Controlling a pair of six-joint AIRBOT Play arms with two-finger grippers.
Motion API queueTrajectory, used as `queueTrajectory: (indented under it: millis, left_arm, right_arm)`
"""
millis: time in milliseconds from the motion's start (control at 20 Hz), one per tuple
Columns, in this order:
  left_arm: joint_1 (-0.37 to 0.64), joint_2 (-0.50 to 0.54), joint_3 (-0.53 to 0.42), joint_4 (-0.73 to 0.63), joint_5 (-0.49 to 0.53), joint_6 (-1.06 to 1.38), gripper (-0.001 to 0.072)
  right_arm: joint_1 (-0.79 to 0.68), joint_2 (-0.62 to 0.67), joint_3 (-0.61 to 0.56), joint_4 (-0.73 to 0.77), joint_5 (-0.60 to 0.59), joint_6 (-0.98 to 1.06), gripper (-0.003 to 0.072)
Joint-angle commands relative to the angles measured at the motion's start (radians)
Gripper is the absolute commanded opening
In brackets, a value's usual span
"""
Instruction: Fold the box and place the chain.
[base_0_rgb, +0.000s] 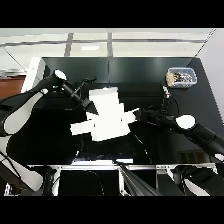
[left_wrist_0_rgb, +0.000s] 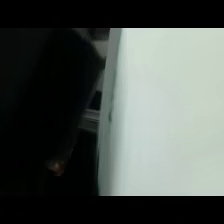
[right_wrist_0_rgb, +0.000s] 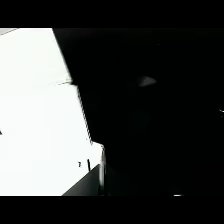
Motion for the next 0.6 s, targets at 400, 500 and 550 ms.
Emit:
queueTrajectory:
  millis: [400, 500, 550]
  left_arm:
    - [-0.064, 0.274, -0.177, -0.016, 0.179, 0.106, 0.0022]
    - [-0.117, 0.429, -0.345, -0.093, 0.448, 0.365, 0.0027]
    - [-0.149, 0.475, -0.402, -0.074, 0.55, 0.51, 0.0026]
  right_arm:
    - [-0.349, 0.151, 0.267, -0.746, 0.607, -0.063, 0.0711]
    - [-0.369, 0.15, 0.257, -0.828, 0.62, -0.175, 0.0711]
    - [-0.368, 0.146, 0.239, -0.824, 0.595, -0.25, 0.0711]
